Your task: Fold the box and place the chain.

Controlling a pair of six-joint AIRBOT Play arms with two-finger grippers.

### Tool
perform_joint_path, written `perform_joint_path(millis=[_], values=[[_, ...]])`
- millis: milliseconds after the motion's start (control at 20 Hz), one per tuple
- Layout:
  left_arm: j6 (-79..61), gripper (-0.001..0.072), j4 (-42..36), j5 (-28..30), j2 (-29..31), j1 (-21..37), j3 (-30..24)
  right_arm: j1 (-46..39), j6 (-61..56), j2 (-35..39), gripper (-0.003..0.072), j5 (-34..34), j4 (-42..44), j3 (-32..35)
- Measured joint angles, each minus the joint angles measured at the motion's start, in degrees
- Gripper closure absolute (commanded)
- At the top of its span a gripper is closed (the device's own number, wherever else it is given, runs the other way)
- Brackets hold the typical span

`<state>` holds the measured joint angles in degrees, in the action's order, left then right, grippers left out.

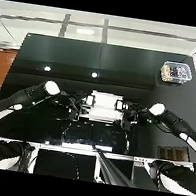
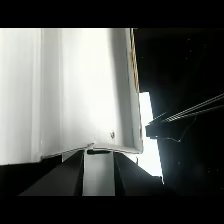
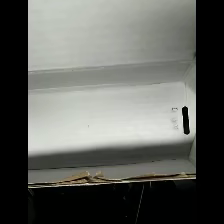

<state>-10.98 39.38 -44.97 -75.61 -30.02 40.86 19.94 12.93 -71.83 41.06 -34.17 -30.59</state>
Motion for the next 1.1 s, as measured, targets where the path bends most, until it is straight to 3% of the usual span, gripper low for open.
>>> perform_joint_path(millis=[300, 350, 400, 450, 500, 550, 600, 700, 800, 1100], values=[[0.7, 0.0493, -7.19, 2.12, -1.36, -1.07, 0.0, 0.0, -0.02, 0.0, 0.0505, 0.02, 0.0, 0.0], [0.94, 0.0604, -8.0, 2.19, -1.55, -1.11, 0.0, 0.0, -0.02, 0.0, 0.0506, 0.02, 0.0, 0.0], [1.31, 0.0658, -8.55, 2.14, -1.68, -1.18, 0.0, 0.0, -0.02, 0.0, 0.0505, 0.02, 0.0, 0.0], [1.7, 0.058, -8.98, 2.08, -1.73, -1.2, 0.0, 0.0, -0.02, 0.0, 0.0506, 0.02, 0.0, 0.0], [2.27, 0.0346, -9.29, 1.97, -1.84, -1.22, 0.0, 0.0, 0.0, 0.0, 0.0505, 0.02, 0.0, 0.0], [2.67, 0.0377, -9.46, 1.86, -1.86, -1.22, 0.0, 0.0, 0.0, 0.0, 0.0506, 0.0, 0.0, 0.0], [3.13, 0.0474, -9.68, 1.64, -1.9, -1.22, 0.0, 0.0, -0.02, 0.0, 0.0506, 0.02, 0.0, 0.0], [3.8, 0.0486, -9.62, 1.42, -1.81, -1.05, 0.0, 0.0, -0.02, 0.0, 0.0505, 0.02, 0.0, 0.0], [6.36, 0.0676, -9.11, 1.27, -0.81, -0.44, 0.0, 0.0, -0.02, 0.0, 0.0506, 0.02, 0.02, 0.0], [28.72, 0.0682, 4.87, -4.79, 9.25, 7.82, 0.17, 0.0, -0.02, 0.0, 0.0505, 0.0, 0.02, 0.0]])
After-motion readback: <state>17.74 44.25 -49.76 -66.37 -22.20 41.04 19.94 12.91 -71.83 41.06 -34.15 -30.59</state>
